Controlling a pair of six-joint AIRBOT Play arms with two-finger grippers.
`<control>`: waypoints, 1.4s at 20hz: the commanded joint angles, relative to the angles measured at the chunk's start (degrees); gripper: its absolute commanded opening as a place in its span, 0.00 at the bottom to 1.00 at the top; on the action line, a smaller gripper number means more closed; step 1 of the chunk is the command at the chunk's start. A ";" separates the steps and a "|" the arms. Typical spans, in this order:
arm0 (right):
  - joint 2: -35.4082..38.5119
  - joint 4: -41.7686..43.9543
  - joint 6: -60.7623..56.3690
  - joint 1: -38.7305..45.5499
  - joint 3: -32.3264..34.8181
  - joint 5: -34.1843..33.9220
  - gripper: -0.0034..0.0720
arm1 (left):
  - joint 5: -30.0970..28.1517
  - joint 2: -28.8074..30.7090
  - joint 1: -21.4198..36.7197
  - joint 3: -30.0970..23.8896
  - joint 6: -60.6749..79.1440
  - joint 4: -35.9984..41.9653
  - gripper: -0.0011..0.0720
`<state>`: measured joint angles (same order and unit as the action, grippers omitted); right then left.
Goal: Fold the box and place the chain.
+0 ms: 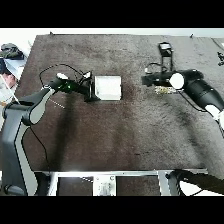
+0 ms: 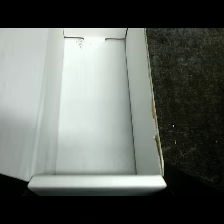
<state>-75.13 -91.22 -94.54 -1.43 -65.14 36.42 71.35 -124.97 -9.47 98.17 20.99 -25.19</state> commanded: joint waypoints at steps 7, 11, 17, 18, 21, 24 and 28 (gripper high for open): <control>-17.73 8.11 16.96 19.06 -18.99 19.85 0.42 | 0.00 -0.04 0.00 -0.02 0.02 -0.02 0.72; -26.62 8.22 20.00 19.58 -27.78 25.20 0.42 | -0.02 -0.04 0.00 -0.02 0.02 -0.02 0.72; -29.70 10.95 21.51 19.47 -29.70 24.98 0.40 | 0.00 -0.04 0.00 -0.02 0.02 -0.02 0.72; -30.05 10.95 21.51 19.47 -29.73 24.85 0.40 | 0.00 -0.04 0.00 -0.02 0.02 -0.02 0.72; -31.50 10.86 21.51 19.47 -29.73 25.07 0.40 | 0.00 -0.04 0.00 -0.02 0.02 -0.02 0.72; -32.74 10.38 21.49 19.47 -29.73 25.55 0.40 | 0.00 -0.04 0.00 -0.02 0.02 -0.02 0.72; -33.62 9.94 21.53 19.45 -29.73 25.49 0.37 | 0.00 -0.04 0.00 -0.02 0.02 -0.02 0.72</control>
